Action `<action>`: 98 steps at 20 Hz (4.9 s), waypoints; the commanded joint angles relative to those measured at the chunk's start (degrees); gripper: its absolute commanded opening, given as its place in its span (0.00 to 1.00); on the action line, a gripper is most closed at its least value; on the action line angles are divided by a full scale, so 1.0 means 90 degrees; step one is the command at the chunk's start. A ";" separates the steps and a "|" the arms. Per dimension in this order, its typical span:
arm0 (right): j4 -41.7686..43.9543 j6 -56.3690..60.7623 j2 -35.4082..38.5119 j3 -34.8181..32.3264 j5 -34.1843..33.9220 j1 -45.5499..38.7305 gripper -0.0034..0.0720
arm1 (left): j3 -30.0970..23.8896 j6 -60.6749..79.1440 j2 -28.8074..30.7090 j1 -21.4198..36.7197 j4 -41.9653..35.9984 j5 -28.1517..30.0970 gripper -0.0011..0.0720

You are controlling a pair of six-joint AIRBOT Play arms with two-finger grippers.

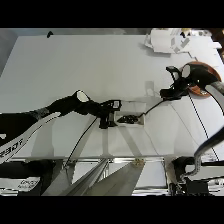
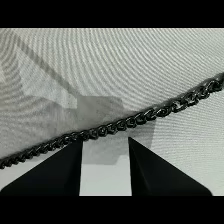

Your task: Fold the box and place the chain.

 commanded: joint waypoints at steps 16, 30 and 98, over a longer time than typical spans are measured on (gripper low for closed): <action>0.1520 -0.0753 0.1906 -0.0002 0.1627 0.0005 0.07 | 0.0005 0.0002 0.0000 -0.0002 0.0002 0.0002 0.30; 0.2742 -0.1018 0.4760 -0.0007 0.1321 0.2157 0.07 | 0.0005 0.0002 0.0000 -0.0002 0.0002 0.0002 0.30; 0.2562 -0.9328 0.3699 -0.2237 -0.0024 0.0658 0.07 | 0.0005 0.0002 0.0000 -0.0002 0.0002 0.0002 0.30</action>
